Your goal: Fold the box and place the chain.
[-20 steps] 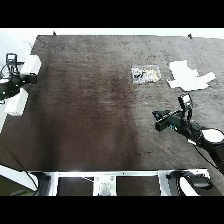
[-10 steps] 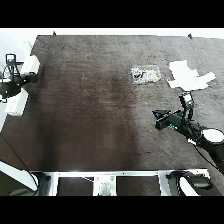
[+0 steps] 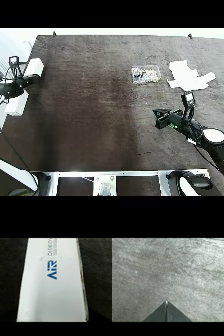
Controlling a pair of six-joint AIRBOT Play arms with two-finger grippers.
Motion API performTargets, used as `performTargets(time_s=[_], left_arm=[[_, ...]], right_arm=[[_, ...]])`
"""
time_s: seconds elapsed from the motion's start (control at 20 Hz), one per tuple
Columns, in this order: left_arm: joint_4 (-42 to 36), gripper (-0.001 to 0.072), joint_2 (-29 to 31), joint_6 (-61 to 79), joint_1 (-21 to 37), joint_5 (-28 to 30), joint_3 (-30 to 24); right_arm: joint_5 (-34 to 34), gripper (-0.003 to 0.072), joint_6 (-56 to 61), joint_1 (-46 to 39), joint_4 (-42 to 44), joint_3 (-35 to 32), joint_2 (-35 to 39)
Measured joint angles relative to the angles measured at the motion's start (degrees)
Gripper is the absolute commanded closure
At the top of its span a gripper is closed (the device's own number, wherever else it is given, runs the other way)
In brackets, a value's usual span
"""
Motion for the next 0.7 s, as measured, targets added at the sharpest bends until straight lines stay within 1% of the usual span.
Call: performTargets(time_s=[0.1, 0.2, 0.4, 0.45, 0.5, 0.55, 0.65, 0.7], left_arm=[[0.0, 0.0399, 0.0, 0.0, 0.0, -1.1, 0.0], [0.0, 0.0280, 0.0, 0.0, 0.0, -2.4, 0.0], [0.0, 0.0271, 0.0, 0.0, 0.0, -3.7, 0.0], [0.0, 0.0189, 0.0, 0.0, 0.0, -4.1, 0.0], [0.0, 0.0140, 0.0, 0.0, 0.0, -4.5, 0.0], [0.0, 0.0103, 0.0, 0.0, 0.0, -4.7, 0.0], [0.0, 0.0090, 0.2, 0.0, 0.0, -5.3, 0.0], [0.0, 0.0039, 0.2, -0.1, 0.0, -5.8, 0.0]], right_arm=[[0.0, 0.0678, 0.0, 0.0, 0.2, 0.0, 0.0], [0.0, 0.0679, 0.0, 0.0, 0.4, 0.0, 0.0], [0.0, 0.0679, 0.0, 0.0, 0.5, 0.0, 0.0], [0.0, 0.0679, 0.0, 0.0, 0.5, 0.0, 0.0], [0.0, 0.0679, 0.0, 0.0, 0.5, 0.0, 0.0], [0.0, 0.0678, 0.0, 0.0, 0.6, 0.0, 0.0], [0.0, 0.0678, 0.0, 0.0, 0.6, 0.0, 0.0], [0.0, 0.0678, 0.0, 0.0, 0.6, 0.0, 0.0]])
